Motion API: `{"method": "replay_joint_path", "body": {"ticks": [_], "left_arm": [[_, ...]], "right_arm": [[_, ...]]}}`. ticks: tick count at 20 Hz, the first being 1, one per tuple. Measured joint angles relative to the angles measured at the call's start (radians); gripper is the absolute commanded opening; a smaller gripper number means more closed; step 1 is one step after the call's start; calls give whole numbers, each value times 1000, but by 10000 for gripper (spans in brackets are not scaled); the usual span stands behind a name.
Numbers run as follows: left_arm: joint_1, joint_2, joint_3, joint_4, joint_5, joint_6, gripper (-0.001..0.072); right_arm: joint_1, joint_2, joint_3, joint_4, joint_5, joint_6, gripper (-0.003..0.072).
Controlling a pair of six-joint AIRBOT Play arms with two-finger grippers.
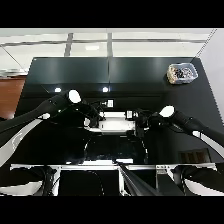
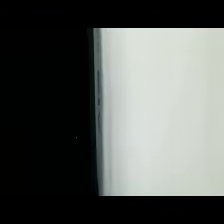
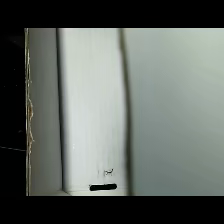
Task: Fold the box and place the chain.
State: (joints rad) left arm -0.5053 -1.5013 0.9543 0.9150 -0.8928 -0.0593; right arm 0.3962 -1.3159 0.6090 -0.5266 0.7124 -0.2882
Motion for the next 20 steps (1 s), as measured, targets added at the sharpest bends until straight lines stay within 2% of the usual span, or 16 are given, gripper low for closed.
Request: {"method": "replay_joint_path", "body": {"ticks": [5,6,10,12,13,14,17,18,20], "left_arm": [[0,0,0,0,-1,0,30],[0,0,0,0,-2,0,29],[0,0,0,1,-4,0,30],[0,0,0,2,-3,0,31],[0,0,0,2,-3,0,37],[0,0,0,2,-3,0,144],[0,11,0,12,-3,-2,590],[0,22,1,25,-6,-11,711],[4,55,6,73,-10,-80,714]], "right_arm": [[12,-5,2,-14,-4,7,650],[13,-6,2,-16,-8,10,540],[16,-7,2,-21,-13,16,541],[16,-7,2,-22,-15,16,423],[16,-7,2,-23,-16,16,423],[16,-7,2,-23,-16,17,423],[17,-8,2,-23,-29,16,423],[17,-8,2,-24,-29,16,423],[17,-8,2,-24,-27,16,423]]}}
